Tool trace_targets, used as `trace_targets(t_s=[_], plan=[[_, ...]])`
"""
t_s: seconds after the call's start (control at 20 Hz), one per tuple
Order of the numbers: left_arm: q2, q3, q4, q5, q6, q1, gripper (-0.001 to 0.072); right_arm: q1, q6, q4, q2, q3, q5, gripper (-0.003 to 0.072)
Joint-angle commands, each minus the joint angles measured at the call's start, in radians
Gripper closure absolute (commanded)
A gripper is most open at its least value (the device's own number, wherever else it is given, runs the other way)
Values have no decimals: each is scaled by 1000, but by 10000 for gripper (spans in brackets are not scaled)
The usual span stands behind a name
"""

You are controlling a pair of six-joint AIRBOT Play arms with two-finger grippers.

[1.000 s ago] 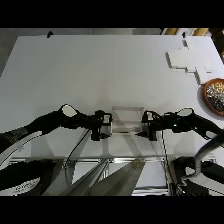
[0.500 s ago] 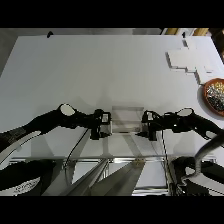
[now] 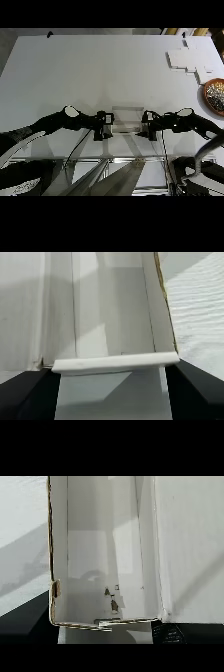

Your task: Fold the box and place the chain.

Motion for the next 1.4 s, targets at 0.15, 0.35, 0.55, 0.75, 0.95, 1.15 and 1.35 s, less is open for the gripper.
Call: trace_targets(t_s=[0.15,0.35,0.55,0.75,0.95,1.15,1.35], plan=[[-22,0,-82,31,53,-25,12,0,0,0,0,1,0,349],[-23,0,-111,45,52,-25,13,0,0,0,0,1,0,349],[-23,0,-112,45,52,-26,15,0,0,0,0,1,0,349],[-23,0,-114,44,52,-25,115,0,0,0,0,1,0,349],[-26,0,-112,43,53,-25,387,0,0,0,0,1,0,349],[-26,0,-111,44,53,-26,456,0,0,0,0,1,0,349],[-26,0,-111,44,48,-25,456,0,0,0,0,1,0,349]])
